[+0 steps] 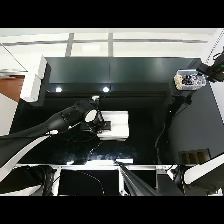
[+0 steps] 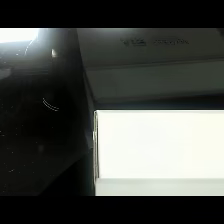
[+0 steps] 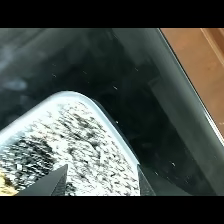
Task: Fold the box and place the chain.
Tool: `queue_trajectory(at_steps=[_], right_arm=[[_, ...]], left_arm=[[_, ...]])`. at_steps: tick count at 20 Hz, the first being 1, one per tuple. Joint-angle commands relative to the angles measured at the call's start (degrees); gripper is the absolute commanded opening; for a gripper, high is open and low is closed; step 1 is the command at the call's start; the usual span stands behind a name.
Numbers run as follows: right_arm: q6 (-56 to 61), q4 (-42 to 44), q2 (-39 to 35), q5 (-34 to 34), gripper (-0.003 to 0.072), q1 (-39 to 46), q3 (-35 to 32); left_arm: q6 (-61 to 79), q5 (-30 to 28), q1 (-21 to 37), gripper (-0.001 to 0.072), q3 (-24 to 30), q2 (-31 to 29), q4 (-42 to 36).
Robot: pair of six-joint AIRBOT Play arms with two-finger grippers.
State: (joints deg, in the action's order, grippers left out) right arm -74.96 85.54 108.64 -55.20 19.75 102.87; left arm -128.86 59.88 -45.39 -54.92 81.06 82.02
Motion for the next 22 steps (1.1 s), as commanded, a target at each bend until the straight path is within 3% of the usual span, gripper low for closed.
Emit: queue_trajectory(at_steps=[1,6,22], right_arm=[[-1.03,-0.07,0.07,-1.97,0.0474,-0.11,2.84],[-4.61,2.62,0.26,-9.22,0.0474,-0.15,4.04],[-4.57,1.90,5.16,-6.29,0.0474,-0.28,4.07]], left_arm=[[0.00,-0.87,0.07,0.0031,-0.07,-0.02,-0.09],[0.00,-1.18,0.07,0.0031,-0.07,-0.02,-0.09],[-0.11,-1.36,0.07,0.0031,-0.07,-0.02,-0.26]])
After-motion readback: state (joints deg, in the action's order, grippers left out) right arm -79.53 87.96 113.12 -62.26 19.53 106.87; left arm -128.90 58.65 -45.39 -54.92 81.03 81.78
